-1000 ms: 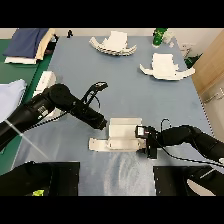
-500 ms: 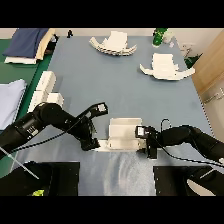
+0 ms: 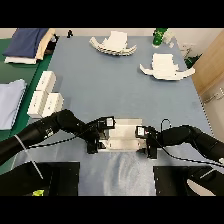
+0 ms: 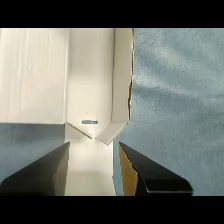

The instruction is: Fold the box.

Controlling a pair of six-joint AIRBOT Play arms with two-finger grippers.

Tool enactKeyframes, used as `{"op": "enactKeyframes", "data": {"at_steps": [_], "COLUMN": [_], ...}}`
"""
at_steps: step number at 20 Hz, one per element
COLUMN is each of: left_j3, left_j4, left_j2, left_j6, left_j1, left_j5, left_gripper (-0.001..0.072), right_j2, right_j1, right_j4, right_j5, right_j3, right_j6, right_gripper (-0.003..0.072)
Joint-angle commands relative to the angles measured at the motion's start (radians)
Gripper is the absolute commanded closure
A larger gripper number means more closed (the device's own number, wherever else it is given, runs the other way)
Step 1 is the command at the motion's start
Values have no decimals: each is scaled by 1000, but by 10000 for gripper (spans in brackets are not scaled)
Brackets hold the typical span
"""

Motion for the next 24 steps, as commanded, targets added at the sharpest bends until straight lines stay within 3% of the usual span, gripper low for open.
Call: {"op": "enactKeyframes", "data": {"at_steps": [1, 2, 3, 5, 11, 12, 13, 14, 23, 24], "left_j3": [-3, -3, -2, -2, -2, -2, -2, -2, -2, -2], "left_j4": [-112, -120, -119, -127, -246, -245, -246, -245, -237, -224], "left_j2": [-63, -72, -78, -85, -87, -87, -87, -87, -86, -86], "left_j6": [112, 113, 116, 116, 160, 159, 156, 145, 122, 117], "left_j1": [-27, -35, -41, -53, -76, -76, -76, -76, -76, -75], "left_j5": [55, 68, 74, 99, 178, 179, 178, 177, 157, 149], "left_gripper": [266, 448, 565, 604, 598, 476, 262, 219, 221, 272], "right_j2": [0, 0, 0, 0, 0, 0, 0, 0, 0, 0], "right_j1": [0, 0, 0, 0, 0, 0, 0, 0, 0, 0], "right_j4": [0, 0, 0, 0, 0, 0, 0, 0, 0, 0], "right_j5": [0, 0, 0, 0, 0, 0, 0, 0, 0, 0], "right_j3": [0, 0, 0, 0, 0, 0, 0, 0, 0, 0], "right_j6": [0, 0, 0, 0, 0, 0, 0, 0, 0, 0], "right_gripper": [204, 205, 204, 205, 205, 204, 204, 205, 205, 204]}}
